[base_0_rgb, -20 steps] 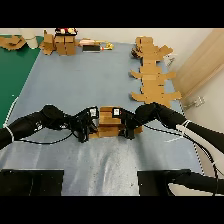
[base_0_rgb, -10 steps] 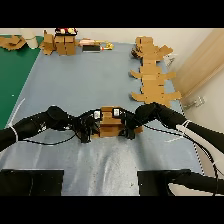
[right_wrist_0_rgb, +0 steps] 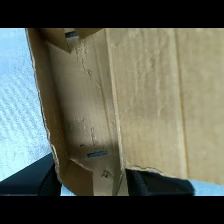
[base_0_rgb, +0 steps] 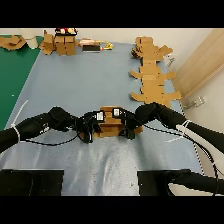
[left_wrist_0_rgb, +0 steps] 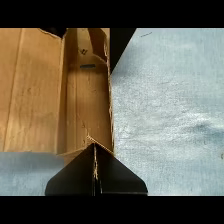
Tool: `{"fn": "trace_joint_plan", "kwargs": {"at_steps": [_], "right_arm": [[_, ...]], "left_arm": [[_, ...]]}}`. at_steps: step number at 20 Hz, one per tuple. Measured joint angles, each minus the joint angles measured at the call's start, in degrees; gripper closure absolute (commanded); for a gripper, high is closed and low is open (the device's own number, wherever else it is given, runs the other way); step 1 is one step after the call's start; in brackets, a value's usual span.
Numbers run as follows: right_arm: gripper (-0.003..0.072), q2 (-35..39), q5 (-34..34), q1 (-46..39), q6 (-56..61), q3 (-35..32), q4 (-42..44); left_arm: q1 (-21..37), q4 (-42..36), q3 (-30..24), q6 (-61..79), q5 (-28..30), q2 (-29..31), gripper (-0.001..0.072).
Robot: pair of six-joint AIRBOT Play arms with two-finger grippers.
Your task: Fold the box.
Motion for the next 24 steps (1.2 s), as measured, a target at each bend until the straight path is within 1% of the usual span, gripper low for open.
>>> {"fn": "trace_joint_plan", "kwargs": {"at_steps": [7,8,9,10,23,24], "right_arm": [[0.0240,0.0,0.0,0.0,0.0,0.0,0.0],[0.0240,0.0,0.0,0.0,0.0,0.0,0.0],[0.0240,0.0,0.0,0.0,0.0,0.0,0.0],[0.0240,0.0,0.0,0.0,0.0,0.0,0.0],[0.0240,0.0,0.0,0.0,-0.1,0.0,-0.2],[0.0239,0.0,0.0,0.0,-0.1,0.0,-0.2]], "left_arm": [[-0.9,-2.6,0.2,0.3,0.4,-0.7,0.0693],[-1.0,-2.8,0.2,0.3,0.6,-0.8,0.0567],[-1.0,-2.9,0.2,0.4,0.7,-0.9,0.0340],[-1.0,-3.1,0.2,0.4,0.8,-0.9,0.0289],[-1.0,-4.3,0.2,0.4,0.0,-1.1,0.0292],[-1.0,-4.3,0.2,0.4,0.0,-1.1,0.0373]]}}
